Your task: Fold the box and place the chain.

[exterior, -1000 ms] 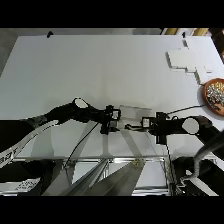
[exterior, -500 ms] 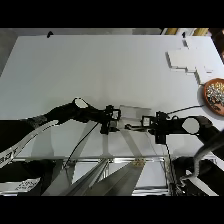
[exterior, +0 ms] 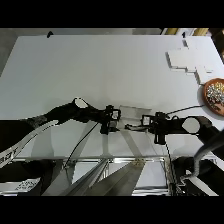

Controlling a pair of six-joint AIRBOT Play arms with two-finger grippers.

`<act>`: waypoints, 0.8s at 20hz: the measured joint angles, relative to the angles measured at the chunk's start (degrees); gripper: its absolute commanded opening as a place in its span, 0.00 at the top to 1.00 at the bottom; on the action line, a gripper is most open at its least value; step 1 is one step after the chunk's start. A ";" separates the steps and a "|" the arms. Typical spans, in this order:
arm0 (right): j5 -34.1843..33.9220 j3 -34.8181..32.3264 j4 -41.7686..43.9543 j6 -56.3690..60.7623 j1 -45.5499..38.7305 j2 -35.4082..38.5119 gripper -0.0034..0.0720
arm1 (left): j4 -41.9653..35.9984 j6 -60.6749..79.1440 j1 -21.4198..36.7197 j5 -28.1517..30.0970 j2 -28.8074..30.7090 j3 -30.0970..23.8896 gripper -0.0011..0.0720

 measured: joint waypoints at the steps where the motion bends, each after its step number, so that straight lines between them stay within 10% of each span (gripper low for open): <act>1: 0.09 0.00 -0.44 0.87 0.00 0.09 0.93 | 0.00 -0.02 0.00 0.02 0.00 0.00 0.94; 10: 2.29 -0.02 -9.49 13.94 0.00 8.50 0.93 | -0.04 -0.09 0.00 0.07 0.00 0.00 0.94; 16: 4.04 -0.02 0.28 18.47 0.00 15.21 0.93 | -0.04 -0.11 0.00 0.07 0.00 0.00 0.94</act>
